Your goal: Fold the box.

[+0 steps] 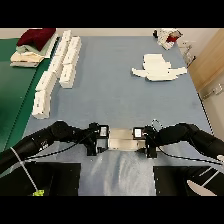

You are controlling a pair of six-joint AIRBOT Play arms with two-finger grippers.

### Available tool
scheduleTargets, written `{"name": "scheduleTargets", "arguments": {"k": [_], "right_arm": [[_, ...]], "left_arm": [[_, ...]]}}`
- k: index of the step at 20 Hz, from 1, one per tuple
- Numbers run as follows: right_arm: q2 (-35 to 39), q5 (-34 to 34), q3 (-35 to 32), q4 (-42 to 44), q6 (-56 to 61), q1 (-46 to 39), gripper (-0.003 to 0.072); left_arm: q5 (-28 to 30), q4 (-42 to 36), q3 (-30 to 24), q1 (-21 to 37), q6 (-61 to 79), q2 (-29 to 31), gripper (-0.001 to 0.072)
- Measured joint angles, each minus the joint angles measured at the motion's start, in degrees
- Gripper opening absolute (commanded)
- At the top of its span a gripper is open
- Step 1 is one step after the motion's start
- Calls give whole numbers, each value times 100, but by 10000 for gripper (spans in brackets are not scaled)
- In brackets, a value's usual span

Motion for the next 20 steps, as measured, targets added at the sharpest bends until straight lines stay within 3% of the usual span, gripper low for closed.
{"name": "scheduleTargets", "arguments": {"k": [9, 20], "right_arm": [[0, 2, 0, 0, 2, 0, 514], [0, 0, 0, 0, 2, 0, 514]], "left_arm": [[-11, -951, -24, 7, 951, -518, 688], [83, -1119, 181, -179, 1191, -1119, 687]]}}
